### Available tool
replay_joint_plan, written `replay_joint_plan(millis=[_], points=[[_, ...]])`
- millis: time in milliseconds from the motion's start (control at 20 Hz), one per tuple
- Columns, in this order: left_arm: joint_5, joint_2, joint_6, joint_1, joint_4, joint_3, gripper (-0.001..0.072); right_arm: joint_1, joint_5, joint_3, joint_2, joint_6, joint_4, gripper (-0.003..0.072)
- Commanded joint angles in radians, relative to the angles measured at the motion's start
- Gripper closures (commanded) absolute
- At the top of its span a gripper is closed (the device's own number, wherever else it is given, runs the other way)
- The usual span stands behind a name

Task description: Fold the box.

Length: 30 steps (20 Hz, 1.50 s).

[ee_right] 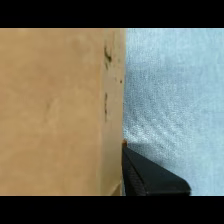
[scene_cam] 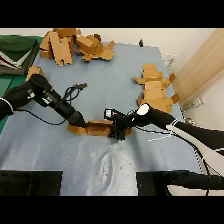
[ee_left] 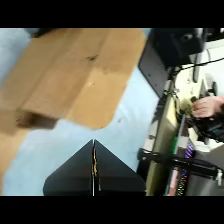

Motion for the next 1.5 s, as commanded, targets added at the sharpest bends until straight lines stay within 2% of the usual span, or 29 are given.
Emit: replay_joint_plan(millis=[0, 150, 500, 750, 1050, 1300, 1450], points=[[0.132, -0.01, -0.057, -0.085, -0.124, -0.001, 0.0697, 0.001, 0.0, 0.0, 0.0, 0.0, 0.0, 0.0177], [0.348, -0.054, -0.16, -0.107, -0.14, 0.0, 0.0697, 0.001, 0.0, 0.0, 0.0, 0.0, 0.0, 0.0178], [0.49, -0.147, -0.283, -0.106, -0.123, 0.017, 0.0698, 0.001, 0.0, 0.0, 0.0, 0.0, 0.0, 0.0177], [0.495, -0.148, -0.557, -0.094, 0.234, 0.064, 0.0698, 0.001, 0.0, 0.0, 0.002, 0.0, 0.008, 0.0177], [0.411, -0.169, -0.56, -0.094, 0.276, 0.076, 0.0698, 0.001, -0.001, 0.0, 0.002, 0.0, 0.009, 0.0177], [0.457, -0.198, -0.477, -0.093, 0.245, 0.08, 0.0697, 0.0, -0.003, 0.0, 0.002, 0.0, 0.008, 0.0178], [0.438, -0.193, -0.365, -0.066, 0.219, 0.126, 0.0697, 0.001, -0.004, 0.0, 0.002, 0.0, 0.008, 0.0177]])
